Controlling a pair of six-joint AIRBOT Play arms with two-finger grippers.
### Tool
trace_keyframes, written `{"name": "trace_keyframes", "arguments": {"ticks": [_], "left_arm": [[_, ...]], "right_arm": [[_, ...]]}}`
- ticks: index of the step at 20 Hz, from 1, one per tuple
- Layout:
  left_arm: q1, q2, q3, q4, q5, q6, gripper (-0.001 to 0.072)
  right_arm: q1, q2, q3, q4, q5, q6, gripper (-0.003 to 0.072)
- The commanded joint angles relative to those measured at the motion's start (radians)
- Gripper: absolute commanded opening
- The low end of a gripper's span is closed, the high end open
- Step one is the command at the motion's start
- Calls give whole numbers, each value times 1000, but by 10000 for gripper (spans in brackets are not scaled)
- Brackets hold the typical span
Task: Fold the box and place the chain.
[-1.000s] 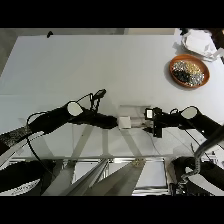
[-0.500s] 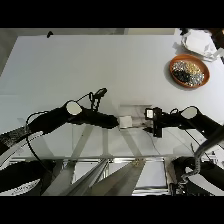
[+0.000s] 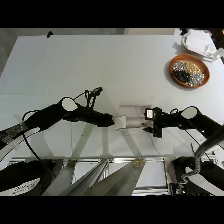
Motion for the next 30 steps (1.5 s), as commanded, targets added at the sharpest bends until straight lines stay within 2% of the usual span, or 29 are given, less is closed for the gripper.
{"name": "trace_keyframes", "arguments": {"ticks": [1, 2, 3, 6, 10, 15, 20, 26, 30], "left_arm": [[7, 0, 0, 4, -16, 28, 166], [7, 0, 0, 3, -21, 35, 306], [7, 0, 0, 3, -26, 35, 411], [7, 0, 0, 2, -47, 52, 414], [6, 0, 0, -16, -24, 53, 415], [-12, -5, 0, -179, 29, 95, 387], [-50, -6, 1, -114, 108, -12, 367], [-53, -6, 45, -17, 87, -101, 364], [-85, -6, 90, 117, 81, -209, 364]], "right_arm": [[0, 1, 0, 0, 0, 0, 400], [0, 1, 0, 0, 0, 0, 400], [0, 0, 0, 0, 0, 0, 400], [0, 1, 0, 0, 0, 0, 400], [0, 1, 0, 0, 0, 0, 400], [0, 0, 0, 0, 0, 0, 400], [0, 1, 0, 0, 0, 0, 400], [0, 1, 0, 0, 0, 0, 400], [0, 1, 0, 0, 0, 0, 400]]}}
